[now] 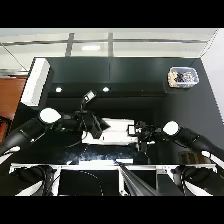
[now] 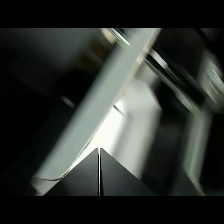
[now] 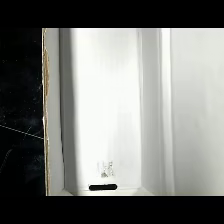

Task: Fold the box and place the chain.

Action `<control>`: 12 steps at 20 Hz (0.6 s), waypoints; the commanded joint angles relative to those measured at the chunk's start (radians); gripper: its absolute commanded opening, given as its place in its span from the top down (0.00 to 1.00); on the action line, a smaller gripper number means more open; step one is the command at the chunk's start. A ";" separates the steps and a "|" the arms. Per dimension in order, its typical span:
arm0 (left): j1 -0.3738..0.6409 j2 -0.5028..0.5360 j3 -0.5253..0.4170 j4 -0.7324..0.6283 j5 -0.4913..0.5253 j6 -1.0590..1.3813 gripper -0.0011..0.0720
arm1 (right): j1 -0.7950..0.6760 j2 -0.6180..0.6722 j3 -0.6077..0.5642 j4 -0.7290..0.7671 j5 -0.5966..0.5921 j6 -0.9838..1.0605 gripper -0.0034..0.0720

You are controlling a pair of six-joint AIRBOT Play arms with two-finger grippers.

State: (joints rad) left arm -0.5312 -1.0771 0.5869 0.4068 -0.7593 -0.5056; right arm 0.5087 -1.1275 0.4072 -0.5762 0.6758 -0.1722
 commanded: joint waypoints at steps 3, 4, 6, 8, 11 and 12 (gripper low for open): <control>0.001 -0.110 -0.003 -0.039 0.193 0.046 0.95 | 0.000 0.000 0.000 0.000 0.000 0.000 0.45; 0.001 -0.122 -0.003 -0.039 0.175 0.046 0.95 | 0.000 0.000 0.000 0.000 0.000 0.000 0.45; -0.008 -0.151 -0.003 -0.024 0.173 0.046 0.95 | 0.000 0.000 0.000 0.000 0.000 0.000 0.45; -0.025 -0.173 -0.003 -0.014 0.175 0.046 0.95 | 0.000 0.000 0.000 0.000 0.000 0.000 0.45; -0.034 -0.173 -0.001 0.013 0.172 0.045 0.95 | 0.000 0.000 -0.001 0.000 0.000 0.000 0.45; -0.033 -0.164 0.005 0.033 0.171 0.035 0.95 | 0.000 0.000 0.000 0.000 0.000 0.000 0.45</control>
